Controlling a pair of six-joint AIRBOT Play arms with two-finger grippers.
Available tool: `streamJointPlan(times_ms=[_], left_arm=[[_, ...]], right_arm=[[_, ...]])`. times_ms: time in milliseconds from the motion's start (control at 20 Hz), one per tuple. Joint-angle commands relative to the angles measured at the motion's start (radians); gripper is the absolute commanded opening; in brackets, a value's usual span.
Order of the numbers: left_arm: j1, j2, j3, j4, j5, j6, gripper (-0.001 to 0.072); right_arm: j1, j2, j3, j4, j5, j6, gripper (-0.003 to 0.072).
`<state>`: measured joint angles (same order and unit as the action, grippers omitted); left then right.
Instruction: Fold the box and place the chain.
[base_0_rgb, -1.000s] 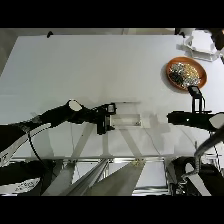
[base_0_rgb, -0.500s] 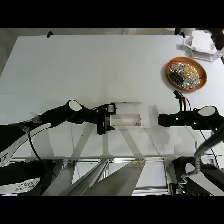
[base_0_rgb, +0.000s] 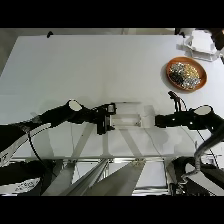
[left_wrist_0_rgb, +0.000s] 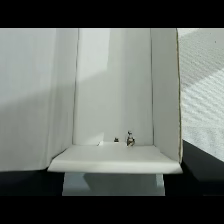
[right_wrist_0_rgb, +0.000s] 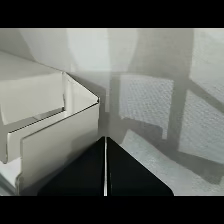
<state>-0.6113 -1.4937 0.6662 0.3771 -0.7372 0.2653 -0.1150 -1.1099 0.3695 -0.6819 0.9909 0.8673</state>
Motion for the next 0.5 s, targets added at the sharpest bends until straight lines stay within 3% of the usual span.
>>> streamJointPlan(times_ms=[0, 50, 100, 450], left_arm=[[0.0, 0.0, 0.0, 0.0, 0.0, 0.0, 0.0412], [0.0, 0.0, 0.0, 0.0, 0.0, 0.0, 0.0412], [0.0, 0.0, 0.0, 0.0, 0.0, 0.0, 0.0412], [0.0, 0.0, 0.0, 0.0, 0.0, 0.0, 0.0412]], right_arm=[[0.004, -0.003, 0.0, 0.072, 0.044, -0.05, 0.0007], [0.004, -0.002, 0.0, 0.086, 0.045, -0.056, 0.0105], [0.004, 0.002, 0.001, 0.088, 0.042, -0.056, 0.0259], [0.003, 0.093, 0.0, 0.133, 0.121, -0.054, 0.0286]])
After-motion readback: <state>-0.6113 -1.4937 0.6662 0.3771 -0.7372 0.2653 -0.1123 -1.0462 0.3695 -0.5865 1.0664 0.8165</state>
